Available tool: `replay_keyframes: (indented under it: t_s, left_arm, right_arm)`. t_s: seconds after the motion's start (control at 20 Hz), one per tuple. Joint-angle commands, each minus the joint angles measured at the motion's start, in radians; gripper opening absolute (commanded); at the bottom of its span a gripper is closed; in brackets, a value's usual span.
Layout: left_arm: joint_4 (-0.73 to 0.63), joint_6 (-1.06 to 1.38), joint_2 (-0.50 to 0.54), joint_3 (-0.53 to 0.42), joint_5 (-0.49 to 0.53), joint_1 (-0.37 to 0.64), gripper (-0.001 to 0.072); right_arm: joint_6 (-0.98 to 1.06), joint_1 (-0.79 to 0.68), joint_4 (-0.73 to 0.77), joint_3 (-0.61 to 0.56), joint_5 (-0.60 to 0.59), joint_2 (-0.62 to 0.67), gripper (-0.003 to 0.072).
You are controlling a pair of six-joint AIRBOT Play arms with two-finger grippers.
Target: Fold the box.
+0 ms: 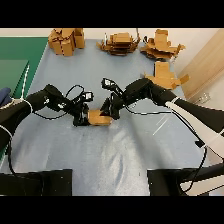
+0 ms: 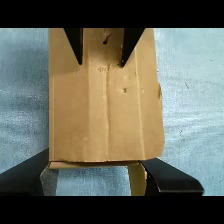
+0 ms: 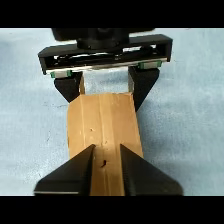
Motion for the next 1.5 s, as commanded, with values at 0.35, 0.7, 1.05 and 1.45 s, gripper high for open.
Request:
replay_keyframes:
  t_s: [0.35, 0.7, 1.05, 1.45]
  left_arm:
    - [0.0, 0.0, 0.0, 0.0, -0.001, 0.0, 0.0068]
    - [0.0, 0.0, 0.0, 0.0, -0.002, 0.0, 0.0067]
    - [0.0, 0.0, 0.0, 0.0, -0.001, 0.0, 0.0068]
    - [0.0, 0.0, 0.0, 0.0, 0.0, 0.0, 0.0068]
  right_arm:
    - [0.016, 0.047, -0.11, 0.0, 0.034, 0.016, 0.0389]
    - [0.019, 0.06, -0.145, 0.0, 0.154, 0.025, 0.0386]
    - [0.018, 0.06, -0.167, 0.0, 0.156, 0.037, 0.0385]
    - [0.02, 0.06, -0.149, 0.0, 0.039, 0.04, 0.0394]
